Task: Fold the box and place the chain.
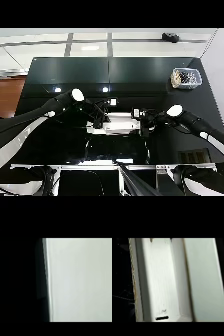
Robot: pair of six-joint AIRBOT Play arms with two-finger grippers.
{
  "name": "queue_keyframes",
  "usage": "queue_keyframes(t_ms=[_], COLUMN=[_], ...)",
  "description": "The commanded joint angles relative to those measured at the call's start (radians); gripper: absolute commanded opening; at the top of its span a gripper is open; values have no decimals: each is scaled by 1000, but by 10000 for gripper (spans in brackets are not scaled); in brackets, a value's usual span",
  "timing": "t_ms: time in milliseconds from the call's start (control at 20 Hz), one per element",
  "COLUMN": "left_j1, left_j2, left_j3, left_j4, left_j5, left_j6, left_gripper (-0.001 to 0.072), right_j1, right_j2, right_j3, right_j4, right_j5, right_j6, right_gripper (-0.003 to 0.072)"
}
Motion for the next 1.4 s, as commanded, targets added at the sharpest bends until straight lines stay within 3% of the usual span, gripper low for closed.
queue_keyframes(t_ms=[0,800,850,900,1100,1150,1200,1250,1350], left_j1=[-2,-2,-2,-2,-2,-2,-2,-1,1], left_j2=[-4,-4,-4,-4,-3,-3,-2,3,30], left_j3=[1,1,1,1,1,4,14,28,58], left_j4=[6,5,5,5,5,5,6,21,95], left_j5=[-10,-13,-13,-13,-18,-37,-58,-71,-89], left_j6=[0,0,0,0,-1,-11,-65,-150,-323], left_gripper=[26,26,26,26,34,147,229,262,534], right_j1=[1,-4,-4,-4,-4,-4,-4,-4,-4], right_j2=[-21,-33,-33,-33,-33,-33,-33,-33,-33], right_j3=[1,1,1,1,1,1,1,1,1], right_j4=[-1,-53,-53,-53,-53,-53,-53,-54,-54], right_j5=[-11,0,0,1,0,0,1,1,1], right_j6=[-24,-26,-26,-26,-26,-26,-25,-24,-23], right_gripper=[704,703,654,541,529,528,428,336,336])
